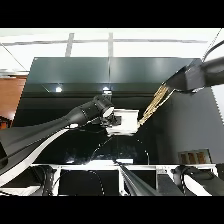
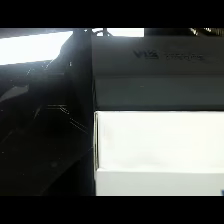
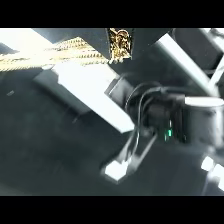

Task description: Fold the box and place the chain.

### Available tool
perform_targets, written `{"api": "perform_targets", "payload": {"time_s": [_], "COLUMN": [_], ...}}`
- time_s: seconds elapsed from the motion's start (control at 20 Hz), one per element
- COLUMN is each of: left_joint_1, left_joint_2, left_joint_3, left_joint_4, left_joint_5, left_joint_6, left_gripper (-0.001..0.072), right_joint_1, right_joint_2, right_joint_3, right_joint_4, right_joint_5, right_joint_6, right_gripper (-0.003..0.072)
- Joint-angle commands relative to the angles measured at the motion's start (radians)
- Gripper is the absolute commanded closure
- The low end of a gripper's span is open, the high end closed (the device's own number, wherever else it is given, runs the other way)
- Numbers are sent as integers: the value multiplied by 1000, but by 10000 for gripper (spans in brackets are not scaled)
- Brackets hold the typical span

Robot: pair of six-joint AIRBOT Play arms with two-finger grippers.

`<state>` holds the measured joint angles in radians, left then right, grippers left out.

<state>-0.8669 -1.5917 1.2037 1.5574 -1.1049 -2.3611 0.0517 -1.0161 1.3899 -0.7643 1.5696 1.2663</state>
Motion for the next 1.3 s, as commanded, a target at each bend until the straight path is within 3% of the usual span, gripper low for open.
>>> {"api": "perform_targets", "payload": {"time_s": [0.0,0.2,0.35,0.5,0.7,0.95,1.0,1.05,1.1,1.25], "left_joint_1": [1,0,1,1,1,1,1,1,1,1], "left_joint_2": [0,0,0,0,0,0,0,0,0,0], "left_joint_3": [0,0,0,0,0,0,0,0,0,0], "left_joint_4": [-2,-2,-2,-2,-2,-2,-2,-2,-2,-2], "left_joint_5": [0,0,0,0,0,0,0,0,0,0], "left_joint_6": [0,0,0,0,0,0,0,0,0,0], "left_gripper": [681,681,681,681,681,681,681,681,681,681], "right_joint_1": [6,7,43,111,175,183,183,182,170,36], "right_joint_2": [1,0,-1,-8,-39,-49,-49,-49,-48,-34], "right_joint_3": [-177,-372,-513,-617,-648,-650,-650,-650,-649,-620], "right_joint_4": [158,323,341,341,306,273,273,273,273,237], "right_joint_5": [-43,-163,-251,-434,-557,-550,-536,-515,-490,-357], "right_joint_6": [-71,-133,-150,-157,-156,-152,-151,-148,-148,-155], "right_gripper": [675,675,675,674,671,668,645,402,307,307]}}
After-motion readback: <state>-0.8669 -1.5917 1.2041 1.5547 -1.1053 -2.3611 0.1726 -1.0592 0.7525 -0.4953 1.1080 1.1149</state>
